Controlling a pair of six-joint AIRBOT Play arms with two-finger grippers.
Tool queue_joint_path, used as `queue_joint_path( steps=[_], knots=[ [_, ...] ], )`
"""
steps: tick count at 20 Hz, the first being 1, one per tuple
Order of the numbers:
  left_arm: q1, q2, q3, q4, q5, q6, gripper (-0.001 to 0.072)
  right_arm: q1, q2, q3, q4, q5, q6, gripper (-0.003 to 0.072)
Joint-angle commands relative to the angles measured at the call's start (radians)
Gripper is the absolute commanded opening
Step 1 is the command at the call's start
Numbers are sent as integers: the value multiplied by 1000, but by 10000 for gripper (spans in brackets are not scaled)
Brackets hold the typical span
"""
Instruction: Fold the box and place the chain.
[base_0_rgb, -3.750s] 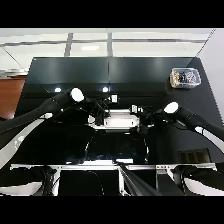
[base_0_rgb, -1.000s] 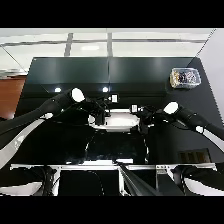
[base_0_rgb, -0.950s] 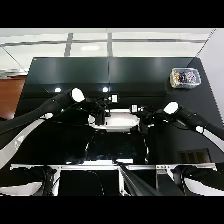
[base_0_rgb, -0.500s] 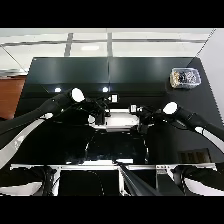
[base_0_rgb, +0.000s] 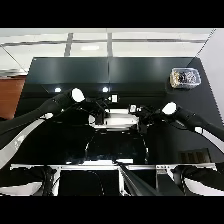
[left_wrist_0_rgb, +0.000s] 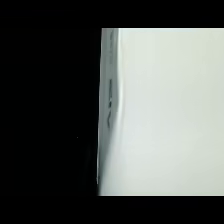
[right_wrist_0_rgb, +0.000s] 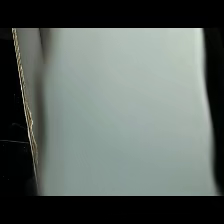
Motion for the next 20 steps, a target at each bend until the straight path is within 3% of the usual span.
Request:
queue_joint_path(
  steps=[1,2,5,8,11,12,13,14,15,16,18,20],
  knots=[
    [2,30,1,-3,-6,-1,574,1,-1,-1,-7,4,-2,479],
    [2,52,1,-3,-6,-13,716,1,-1,-1,-7,4,-1,479],
    [14,140,1,31,-45,-50,714,1,-1,-1,-7,4,-1,479],
    [29,238,1,230,-130,-316,711,2,-1,-1,-8,4,-1,479],
    [57,296,1,340,-380,-561,701,1,-1,-1,-8,4,-1,478],
    [66,295,0,323,-477,-630,680,1,-1,-1,-8,4,-2,442],
    [68,289,-8,289,-558,-707,670,1,-1,-1,-8,6,-2,247],
    [66,282,-24,242,-596,-757,539,1,-1,-1,-8,7,-2,171],
    [66,277,-53,156,-599,-764,242,1,-1,-1,-8,7,-2,171],
    [66,271,-85,60,-576,-732,26,1,-1,-1,-8,7,-2,171],
    [61,264,-158,-150,-400,-637,24,1,-1,-1,-8,7,-2,171],
    [60,264,-208,-373,-127,-586,24,2,-1,-1,-8,6,-2,171]
  ],
)
